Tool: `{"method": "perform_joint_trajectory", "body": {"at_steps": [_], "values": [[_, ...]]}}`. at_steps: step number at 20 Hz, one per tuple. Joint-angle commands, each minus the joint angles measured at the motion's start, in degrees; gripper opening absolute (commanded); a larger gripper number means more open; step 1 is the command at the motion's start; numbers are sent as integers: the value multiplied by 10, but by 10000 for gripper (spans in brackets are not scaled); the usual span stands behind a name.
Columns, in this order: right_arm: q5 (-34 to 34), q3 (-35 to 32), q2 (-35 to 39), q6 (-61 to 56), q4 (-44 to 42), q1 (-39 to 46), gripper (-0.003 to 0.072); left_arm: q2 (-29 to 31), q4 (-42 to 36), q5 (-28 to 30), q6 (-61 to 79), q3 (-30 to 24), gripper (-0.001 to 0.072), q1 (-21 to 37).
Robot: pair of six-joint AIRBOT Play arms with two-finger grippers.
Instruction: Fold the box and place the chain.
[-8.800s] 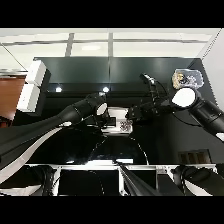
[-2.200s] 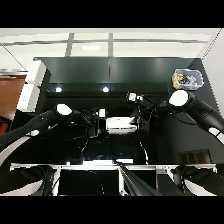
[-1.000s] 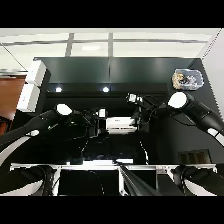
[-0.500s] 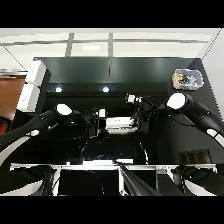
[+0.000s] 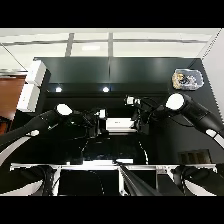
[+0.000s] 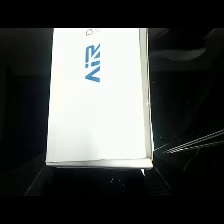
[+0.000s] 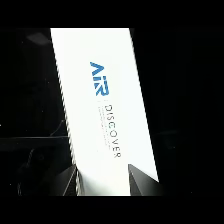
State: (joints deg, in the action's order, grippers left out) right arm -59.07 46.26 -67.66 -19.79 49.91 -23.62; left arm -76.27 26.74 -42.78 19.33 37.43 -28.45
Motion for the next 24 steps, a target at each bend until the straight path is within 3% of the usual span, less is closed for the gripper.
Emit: {"method": "perform_joint_trajectory", "body": {"at_steps": [1,13,17,20,21,22,24], "values": [[-2,0,0,-2,-1,-1,398,0,0,2,0,0,407,0],[-5,-8,1,-6,-1,-1,389,0,0,3,0,0,407,0],[-43,46,30,-108,12,5,389,0,0,3,0,0,407,0],[-136,69,55,-218,14,35,386,0,0,3,0,0,407,0],[-166,65,55,-272,18,49,261,0,0,3,0,0,407,0],[-181,49,55,-311,9,66,0,0,0,3,0,0,407,0],[-165,-12,55,-321,-119,88,12,0,0,3,0,0,407,0]]}}
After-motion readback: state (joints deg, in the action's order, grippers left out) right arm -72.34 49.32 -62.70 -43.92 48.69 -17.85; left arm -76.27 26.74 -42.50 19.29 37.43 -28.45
